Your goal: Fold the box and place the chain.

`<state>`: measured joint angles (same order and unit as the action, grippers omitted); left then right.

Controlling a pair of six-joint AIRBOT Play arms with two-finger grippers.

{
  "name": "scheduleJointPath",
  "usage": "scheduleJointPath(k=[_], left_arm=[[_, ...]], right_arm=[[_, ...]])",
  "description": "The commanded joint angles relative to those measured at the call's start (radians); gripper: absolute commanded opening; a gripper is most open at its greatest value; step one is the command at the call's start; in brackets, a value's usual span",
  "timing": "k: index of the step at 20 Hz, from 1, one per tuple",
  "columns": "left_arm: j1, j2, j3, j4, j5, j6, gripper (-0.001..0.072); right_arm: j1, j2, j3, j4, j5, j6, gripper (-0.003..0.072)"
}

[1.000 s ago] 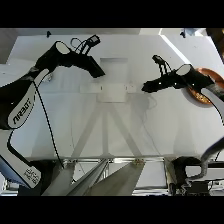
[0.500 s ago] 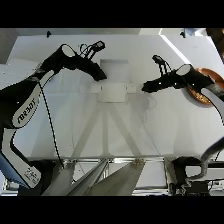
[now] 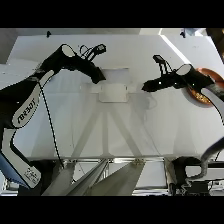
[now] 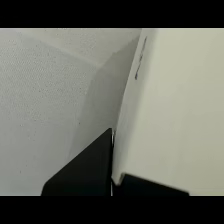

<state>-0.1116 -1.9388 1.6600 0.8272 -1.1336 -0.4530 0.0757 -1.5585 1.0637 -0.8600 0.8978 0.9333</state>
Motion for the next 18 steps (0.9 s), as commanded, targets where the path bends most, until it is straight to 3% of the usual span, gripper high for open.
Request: scheduleJointPath(k=[1, 16, 17, 18], left_arm=[[-0.001, 0.0, 0.0, 0.0, -0.007, 0.005, 0.001], [-0.001, 0.0, 0.0, -0.006, 0.005, 0.037, 0.0009], [-0.001, 0.0, 0.0, -0.006, 0.001, 0.039, 0.0009], [-0.001, 0.0, 0.0, -0.006, -0.001, 0.039, 0.0008]], right_arm=[[0.001, -0.001, 0.0, 0.0, 0.003, 0.0, 0.0012], [0.001, -0.001, 0.0, 0.004, -0.004, 0.0, 0.0017], [0.001, 0.0, 0.0, 0.003, -0.004, 0.001, 0.0104], [0.001, 0.001, 0.0, 0.004, 0.001, 0.002, 0.0274]])
